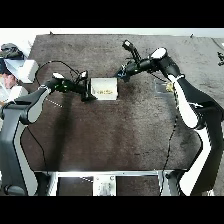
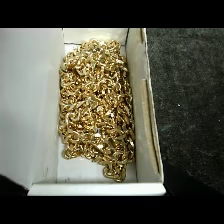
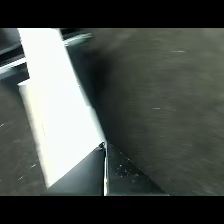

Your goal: Fold the box and place the chain.

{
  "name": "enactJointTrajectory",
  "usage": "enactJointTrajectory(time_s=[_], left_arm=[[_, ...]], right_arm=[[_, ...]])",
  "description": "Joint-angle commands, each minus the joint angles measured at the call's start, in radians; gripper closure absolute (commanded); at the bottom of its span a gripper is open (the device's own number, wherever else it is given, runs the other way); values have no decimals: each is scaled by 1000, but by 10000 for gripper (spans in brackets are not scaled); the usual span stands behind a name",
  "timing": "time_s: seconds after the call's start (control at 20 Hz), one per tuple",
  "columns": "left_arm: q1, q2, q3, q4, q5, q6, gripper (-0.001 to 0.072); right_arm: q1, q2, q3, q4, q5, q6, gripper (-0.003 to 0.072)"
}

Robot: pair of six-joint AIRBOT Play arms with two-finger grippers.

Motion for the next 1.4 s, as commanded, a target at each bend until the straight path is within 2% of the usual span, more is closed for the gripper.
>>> enactJointTrajectory(time_s=[0.0, 0.05, 0.1, 0.15, 0.45, 0.85, 0.95, 1.35], left_arm=[[0, 0, 0, 0, 0, 0, 483], [0, 0, 0, 0, 0, 0, 483], [0, 0, 0, 0, 0, 0, 483], [0, 0, 0, 0, 0, 0, 483], [0, 0, 0, 0, 0, 0, 483], [0, 0, 0, 0, 0, 0, 483], [0, 0, 0, 0, 0, 0, 483], [0, 0, 0, 0, 0, 0, 483]], right_arm=[[3, -7, 7, 20, 123, -112, 612], [10, -6, 7, 19, 134, -113, 602], [20, -5, 7, 19, 146, -125, 484], [32, -5, 7, 19, 160, -151, 456], [111, -6, 7, -93, 95, -193, 456], [158, -6, 7, -140, 42, -236, 454], [160, -6, 7, -148, 42, -236, 349], [159, -7, 7, -193, -23, -236, 350]])
